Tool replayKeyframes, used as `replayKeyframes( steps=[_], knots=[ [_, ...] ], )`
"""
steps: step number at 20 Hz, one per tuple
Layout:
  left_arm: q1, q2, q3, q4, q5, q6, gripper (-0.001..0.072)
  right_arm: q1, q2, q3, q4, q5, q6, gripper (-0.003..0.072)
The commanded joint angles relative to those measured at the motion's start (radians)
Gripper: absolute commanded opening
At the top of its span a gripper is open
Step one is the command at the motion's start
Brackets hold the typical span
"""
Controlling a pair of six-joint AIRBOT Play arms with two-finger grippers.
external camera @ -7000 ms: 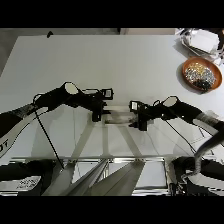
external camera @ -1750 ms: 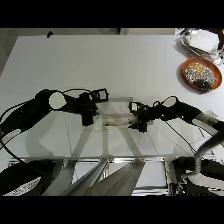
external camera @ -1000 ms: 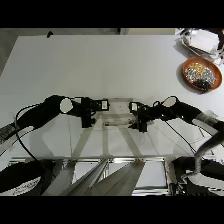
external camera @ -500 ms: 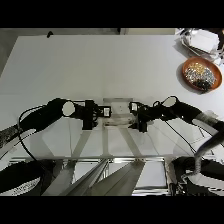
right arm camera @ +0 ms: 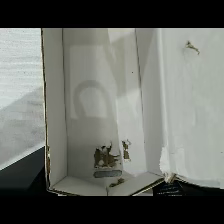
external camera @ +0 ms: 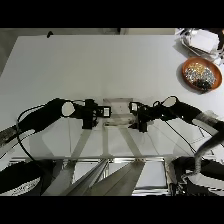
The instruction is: Fold the box and place the chain.
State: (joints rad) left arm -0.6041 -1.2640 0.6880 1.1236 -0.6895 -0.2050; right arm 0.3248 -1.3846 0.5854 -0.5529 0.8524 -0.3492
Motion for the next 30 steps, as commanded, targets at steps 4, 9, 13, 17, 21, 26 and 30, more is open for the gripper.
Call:
replayKeyframes(
  steps=[4,9,13,17,21,26,30],
  knots=[
    [-0.002,0.027,0.0,-0.011,-0.055,0.006,0.0524,0.0,0.001,0.001,0.0,0.0,0.0,0.0403],
    [-0.003,0.027,0.0,-0.085,-0.115,0.107,0.0284,0.0,0.001,0.001,0.0,0.0,0.0,0.0403],
    [-0.002,0.022,0.0,-0.1,-0.102,0.131,0.0253,0.0,0.001,0.001,0.0,0.0,0.0,0.0403],
    [-0.021,0.001,0.0,-0.14,-0.078,0.131,0.0251,0.0,0.001,0.001,0.0,0.0,0.0,0.0403],
    [-0.061,-0.029,0.0,-0.201,0.01,0.13,0.025,0.0,0.001,0.001,0.0,0.0,0.0,0.0403],
    [-0.082,-0.054,0.0,-0.237,0.05,0.126,0.0133,0.0,0.001,0.001,0.0,0.0,0.0,0.0403],
    [-0.091,-0.068,0.0,-0.269,0.052,0.127,0.0135,0.0,0.001,0.001,0.0,0.0,0.0,0.0403]
  ],
)
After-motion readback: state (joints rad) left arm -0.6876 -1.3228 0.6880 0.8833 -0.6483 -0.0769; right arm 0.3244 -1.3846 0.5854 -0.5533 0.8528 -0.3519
